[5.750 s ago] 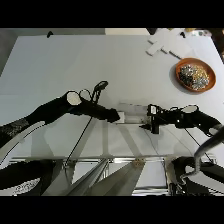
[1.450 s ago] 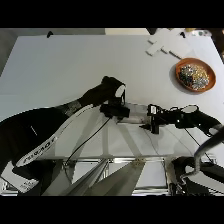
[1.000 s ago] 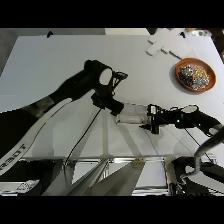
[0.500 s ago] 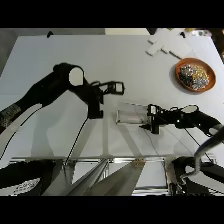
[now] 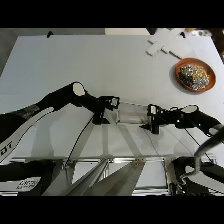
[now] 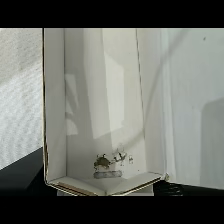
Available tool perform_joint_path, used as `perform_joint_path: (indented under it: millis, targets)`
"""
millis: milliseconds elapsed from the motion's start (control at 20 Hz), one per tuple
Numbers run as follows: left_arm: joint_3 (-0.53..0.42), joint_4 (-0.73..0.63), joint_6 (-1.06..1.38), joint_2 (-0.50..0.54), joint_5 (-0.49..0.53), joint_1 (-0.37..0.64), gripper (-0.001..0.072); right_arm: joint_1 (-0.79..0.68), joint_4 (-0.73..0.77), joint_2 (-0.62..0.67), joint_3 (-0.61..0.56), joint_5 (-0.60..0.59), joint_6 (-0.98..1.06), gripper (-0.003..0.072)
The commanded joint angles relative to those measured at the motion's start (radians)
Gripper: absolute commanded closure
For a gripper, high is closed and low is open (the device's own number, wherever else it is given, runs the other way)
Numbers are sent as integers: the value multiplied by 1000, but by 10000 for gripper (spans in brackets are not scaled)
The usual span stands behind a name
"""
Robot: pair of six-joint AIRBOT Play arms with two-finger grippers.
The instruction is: Fold the box and place the chain.
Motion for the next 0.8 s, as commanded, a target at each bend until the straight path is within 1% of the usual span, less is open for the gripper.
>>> perform_joint_path:
  millis: [0, 250, 750]
  targets:
    - [-8, -110, 63, -34, 36, 5, 10, 0, 0, 0, 0, 0, 0, 371]
    - [-8, -157, 122, -39, 37, 3, 10, 0, 0, 0, 0, 0, 0, 371]
    - [-8, -161, 145, -43, 44, -26, 11, 0, 0, 0, 0, 0, 0, 371]
